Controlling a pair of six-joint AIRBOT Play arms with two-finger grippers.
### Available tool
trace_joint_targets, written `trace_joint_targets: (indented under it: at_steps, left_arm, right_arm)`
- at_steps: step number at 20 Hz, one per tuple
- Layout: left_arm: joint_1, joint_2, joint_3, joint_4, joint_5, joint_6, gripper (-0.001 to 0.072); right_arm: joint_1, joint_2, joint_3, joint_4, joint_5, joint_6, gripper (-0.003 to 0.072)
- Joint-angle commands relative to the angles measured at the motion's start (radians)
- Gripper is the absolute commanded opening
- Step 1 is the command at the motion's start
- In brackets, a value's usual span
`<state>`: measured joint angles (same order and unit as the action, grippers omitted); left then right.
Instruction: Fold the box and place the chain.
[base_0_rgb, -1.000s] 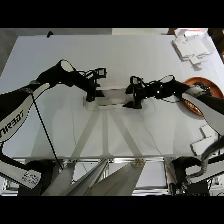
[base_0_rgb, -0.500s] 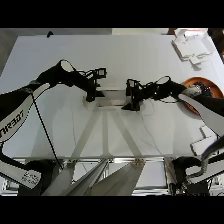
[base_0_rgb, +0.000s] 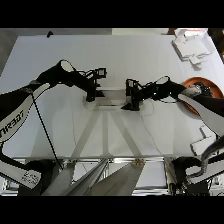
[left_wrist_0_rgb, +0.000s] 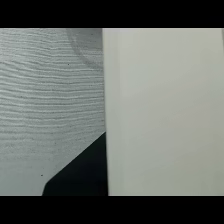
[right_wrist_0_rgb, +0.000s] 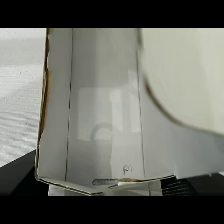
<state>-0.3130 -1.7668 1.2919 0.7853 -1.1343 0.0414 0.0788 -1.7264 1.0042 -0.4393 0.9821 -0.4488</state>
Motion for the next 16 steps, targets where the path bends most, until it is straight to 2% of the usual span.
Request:
trace_joint_targets:
  at_steps: [1, 6, 7, 11, 14, 16]
  left_arm:
    - [0.0, 0.0, 0.0, 0.0, 0.0, 0.0, 0.0016]
    - [0.0, 0.0, 0.0, 0.0, 0.0, 0.0, 0.0016]
    - [0.0, 0.0, 0.0, 0.0, 0.0, 0.0, 0.0016]
    - [0.0, 0.0, 0.0, 0.0, 0.0, 0.0, 0.0016]
    - [0.0, 0.0, 0.0, 0.0, 0.0, 0.0, 0.0016]
    - [0.0, 0.0, 0.0, 0.0, 0.0, 0.0, 0.0016]
  right_arm:
    - [0.001, 0.0, 0.001, 0.001, -0.002, 0.002, 0.0688]
    - [0.001, 0.0, 0.001, 0.0, -0.002, 0.002, 0.0687]
    - [0.001, 0.0, 0.001, 0.0, -0.002, 0.002, 0.0668]
    - [0.001, 0.0, 0.001, -0.001, 0.002, 0.002, 0.0498]
    - [0.001, 0.0, 0.001, -0.001, 0.001, 0.002, 0.0495]
    - [0.001, 0.0, 0.001, -0.001, 0.001, 0.002, 0.0427]
